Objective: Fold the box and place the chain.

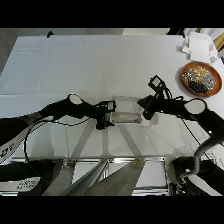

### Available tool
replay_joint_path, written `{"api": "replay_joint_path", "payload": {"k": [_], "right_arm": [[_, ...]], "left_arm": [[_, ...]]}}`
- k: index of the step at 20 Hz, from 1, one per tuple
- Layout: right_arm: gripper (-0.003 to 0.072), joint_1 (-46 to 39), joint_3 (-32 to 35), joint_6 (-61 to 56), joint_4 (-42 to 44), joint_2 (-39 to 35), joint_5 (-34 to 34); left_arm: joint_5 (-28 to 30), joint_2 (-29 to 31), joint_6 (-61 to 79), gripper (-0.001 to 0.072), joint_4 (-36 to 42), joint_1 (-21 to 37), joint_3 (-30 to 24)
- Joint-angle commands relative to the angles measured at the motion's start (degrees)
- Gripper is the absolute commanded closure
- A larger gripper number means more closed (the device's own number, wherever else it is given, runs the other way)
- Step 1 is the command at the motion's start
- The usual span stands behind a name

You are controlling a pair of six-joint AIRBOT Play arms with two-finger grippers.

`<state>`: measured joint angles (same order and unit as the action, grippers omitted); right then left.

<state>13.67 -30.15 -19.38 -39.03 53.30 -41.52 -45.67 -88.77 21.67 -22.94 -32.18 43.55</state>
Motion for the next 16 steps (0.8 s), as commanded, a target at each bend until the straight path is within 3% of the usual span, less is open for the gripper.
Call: {"api": "replay_joint_path", "payload": {"k": [1, 3, 5, 6, 7, 9, 14, 16], "right_arm": [[0.0673, -3.4, -0.5, -1.6, -10.6, -3.8, -18.3], [0.0673, -4.4, -0.5, 0.1, -18.6, -3.8, -22.1], [0.0670, -4.5, -0.5, 2.6, -25.2, -3.8, -20.3], [0.0598, -4.5, -0.4, 3.4, -25.2, -3.8, -17.5], [0.0529, -4.5, -0.2, 3.5, -23.3, -3.8, -13.9], [0.0528, -4.5, 0.3, 10.5, -19.8, -3.3, -9.8], [0.0527, -2.6, 2.1, 34.0, -8.7, 2.6, -10.9], [0.0524, -1.0, 2.2, 38.1, -8.7, 5.7, -10.6]], "left_arm": [[0.0, 0.0, 0.0, 0.0362, 0.0, 0.0, 0.0], [0.0, 0.0, 0.0, 0.0362, 0.0, 0.0, 0.0], [0.0, 0.0, 0.0, 0.0362, 0.0, 0.0, 0.0], [0.0, 0.0, 0.0, 0.0362, 0.0, 0.0, 0.0], [0.0, 0.0, 0.0, 0.0362, 0.0, 0.0, 0.0], [0.0, 0.0, 0.0, 0.0362, 0.0, 0.0, 0.0], [0.0, 0.0, 0.0, 0.0362, 0.0, 0.0, 0.0], [0.0, 0.0, 0.0, 0.0362, 0.0, 0.0, 0.0]]}}
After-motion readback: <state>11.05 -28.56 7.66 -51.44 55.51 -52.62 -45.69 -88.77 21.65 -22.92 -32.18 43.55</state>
